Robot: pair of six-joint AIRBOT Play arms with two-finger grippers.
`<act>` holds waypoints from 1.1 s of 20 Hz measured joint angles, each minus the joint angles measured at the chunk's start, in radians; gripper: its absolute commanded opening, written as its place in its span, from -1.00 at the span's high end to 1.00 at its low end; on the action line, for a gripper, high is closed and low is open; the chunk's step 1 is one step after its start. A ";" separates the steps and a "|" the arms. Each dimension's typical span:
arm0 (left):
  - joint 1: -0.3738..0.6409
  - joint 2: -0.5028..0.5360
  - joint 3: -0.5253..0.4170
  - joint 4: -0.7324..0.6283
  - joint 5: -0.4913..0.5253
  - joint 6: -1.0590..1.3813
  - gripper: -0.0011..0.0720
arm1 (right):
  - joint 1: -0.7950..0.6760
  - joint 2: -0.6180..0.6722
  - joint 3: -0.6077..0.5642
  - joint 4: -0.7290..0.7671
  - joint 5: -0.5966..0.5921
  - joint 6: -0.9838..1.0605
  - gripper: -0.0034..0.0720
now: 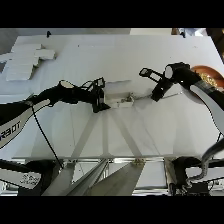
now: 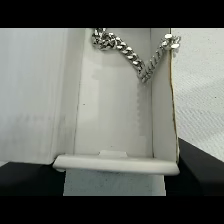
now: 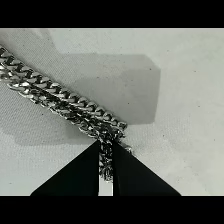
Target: Fold the box and place the chain.
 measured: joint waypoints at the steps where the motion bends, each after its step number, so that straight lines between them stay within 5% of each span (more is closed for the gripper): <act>1: 0.000 0.000 0.000 0.000 0.000 0.000 -0.34 | 0.000 0.000 0.000 0.002 0.003 0.008 0.86; 14: 0.000 0.000 0.000 0.000 0.000 0.000 -0.34 | 0.023 0.213 0.000 0.166 0.043 0.067 0.86; 22: 0.000 0.000 0.000 0.000 0.000 0.000 -0.34 | 0.206 0.257 0.023 0.274 -0.044 0.131 0.86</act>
